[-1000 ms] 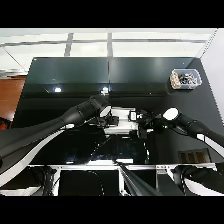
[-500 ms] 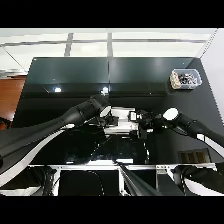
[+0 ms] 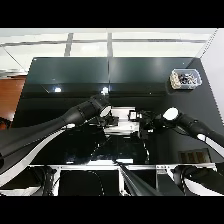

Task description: Fold the box and place the chain.

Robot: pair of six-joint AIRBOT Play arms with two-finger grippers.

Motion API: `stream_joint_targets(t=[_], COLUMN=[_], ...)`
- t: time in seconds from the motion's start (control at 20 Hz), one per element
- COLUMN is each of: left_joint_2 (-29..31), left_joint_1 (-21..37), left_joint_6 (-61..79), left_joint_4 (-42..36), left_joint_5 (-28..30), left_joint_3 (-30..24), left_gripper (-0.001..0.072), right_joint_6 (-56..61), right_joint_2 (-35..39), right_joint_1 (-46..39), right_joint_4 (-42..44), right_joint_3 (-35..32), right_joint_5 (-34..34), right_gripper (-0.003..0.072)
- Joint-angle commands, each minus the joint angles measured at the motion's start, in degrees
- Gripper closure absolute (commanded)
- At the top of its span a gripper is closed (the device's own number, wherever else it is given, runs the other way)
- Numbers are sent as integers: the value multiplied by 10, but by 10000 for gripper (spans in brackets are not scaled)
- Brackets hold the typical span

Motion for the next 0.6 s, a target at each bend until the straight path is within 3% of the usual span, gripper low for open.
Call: stream_joint_targets(t=[0.0,0.2,0.4,0.45,0.5,0.55], left_joint_2=[-1,-1,-1,-1,-1,-1], left_joint_1=[0,1,0,1,1,1], left_joint_6=[-1,-1,-1,-1,-1,-1], left_joint_4=[-2,-2,-2,-2,-2,-2], left_joint_5=[-1,-1,-1,-1,-1,-1], left_joint_3=[0,0,0,0,0,0], left_gripper=[685,685,685,685,685,685], right_joint_6=[103,100,62,61,61,61], right_joint_2=[49,93,87,86,86,86], right_joint_1=[0,0,1,1,2,2], right_joint_4=[-96,-137,-97,-89,-87,-85], right_joint_3=[16,16,15,15,15,15], right_joint_5=[60,89,16,16,20,22], right_gripper=[-29,-27,-22,169,279,280])
